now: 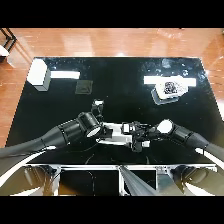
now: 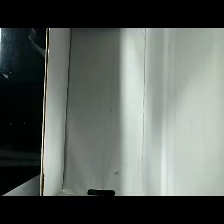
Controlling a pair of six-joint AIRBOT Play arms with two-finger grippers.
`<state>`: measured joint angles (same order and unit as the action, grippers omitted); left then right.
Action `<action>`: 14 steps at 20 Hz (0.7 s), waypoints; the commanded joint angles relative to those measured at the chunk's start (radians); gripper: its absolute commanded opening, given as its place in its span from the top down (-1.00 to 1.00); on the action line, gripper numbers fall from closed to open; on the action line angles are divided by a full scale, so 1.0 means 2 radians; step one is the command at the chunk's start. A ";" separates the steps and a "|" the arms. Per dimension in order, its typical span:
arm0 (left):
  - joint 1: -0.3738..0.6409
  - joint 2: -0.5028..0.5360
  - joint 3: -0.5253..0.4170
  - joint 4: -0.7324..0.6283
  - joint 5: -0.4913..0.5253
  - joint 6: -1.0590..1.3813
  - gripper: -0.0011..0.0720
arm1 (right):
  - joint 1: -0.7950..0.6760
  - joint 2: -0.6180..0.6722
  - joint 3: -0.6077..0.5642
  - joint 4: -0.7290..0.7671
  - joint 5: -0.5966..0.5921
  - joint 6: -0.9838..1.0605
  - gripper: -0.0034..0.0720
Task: Fold the box and place the chain.
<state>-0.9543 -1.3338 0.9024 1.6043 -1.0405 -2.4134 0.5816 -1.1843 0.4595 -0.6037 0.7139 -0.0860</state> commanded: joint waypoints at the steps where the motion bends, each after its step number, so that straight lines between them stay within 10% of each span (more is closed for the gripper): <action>1: -0.001 -0.008 0.002 -0.008 0.000 -0.009 0.00 | 0.000 0.000 0.000 0.000 0.000 0.000 -0.03; 14: 0.015 -0.022 0.002 -0.038 0.009 -0.012 0.10 | 0.000 0.000 0.000 0.000 0.000 0.000 -0.03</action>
<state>-0.9257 -1.3773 0.9054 1.5372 -1.0225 -2.4378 0.5816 -1.1843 0.4595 -0.6033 0.7143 -0.0860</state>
